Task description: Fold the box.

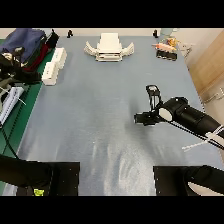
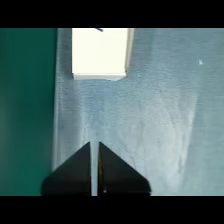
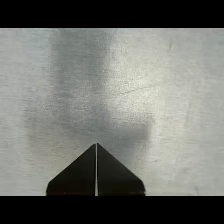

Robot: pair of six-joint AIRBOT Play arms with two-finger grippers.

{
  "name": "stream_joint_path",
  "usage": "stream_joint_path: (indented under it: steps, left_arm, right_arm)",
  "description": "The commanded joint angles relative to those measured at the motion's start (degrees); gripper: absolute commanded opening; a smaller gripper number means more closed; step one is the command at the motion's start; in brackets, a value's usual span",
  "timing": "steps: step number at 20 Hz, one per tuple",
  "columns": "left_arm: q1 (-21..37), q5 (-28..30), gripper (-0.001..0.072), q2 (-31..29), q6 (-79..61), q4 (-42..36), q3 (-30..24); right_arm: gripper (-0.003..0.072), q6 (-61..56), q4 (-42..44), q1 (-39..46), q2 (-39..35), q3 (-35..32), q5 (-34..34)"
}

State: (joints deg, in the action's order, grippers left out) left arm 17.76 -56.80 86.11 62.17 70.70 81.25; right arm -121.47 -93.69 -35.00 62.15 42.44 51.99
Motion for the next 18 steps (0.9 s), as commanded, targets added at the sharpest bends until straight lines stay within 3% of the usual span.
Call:
stream_joint_path:
  steps: [1,4,6,10,13,15,18]
  left_arm:
    - [-1.5,-9.0,0.0014,-5.4,2.4,-3.0,0.1]
    - [-6.8,-11.4,0.0013,-8.4,2.4,-5.7,-1.7]
    - [-12.2,-10.4,0.0012,-10.7,2.4,-8.4,-5.9]
    - [-26.1,-1.3,0.0011,-18.6,3.8,-8.6,-20.7]
    - [-35.1,5.5,0.0012,-24.2,7.0,-8.5,-29.5]
    - [-39.0,8.0,0.0014,-25.8,8.0,-8.5,-31.8]
    - [-41.9,4.7,0.0015,-25.9,7.9,-8.8,-31.8]
  right_arm:
    - [0.0008,0.0,0.5,0.0,0.0,2.5,-0.1]
    - [0.0008,0.0,0.5,0.0,1.5,8.4,-0.2]
    - [0.0008,1.9,0.5,0.0,4.3,13.2,-0.4]
    - [0.0008,3.6,3.2,0.0,12.4,21.5,-0.4]
    - [0.0007,5.9,7.4,0.0,17.0,24.0,-0.4]
    - [0.0008,6.0,9.4,0.0,18.6,24.0,0.3]
    - [0.0008,6.0,9.3,0.0,18.8,23.9,1.0]
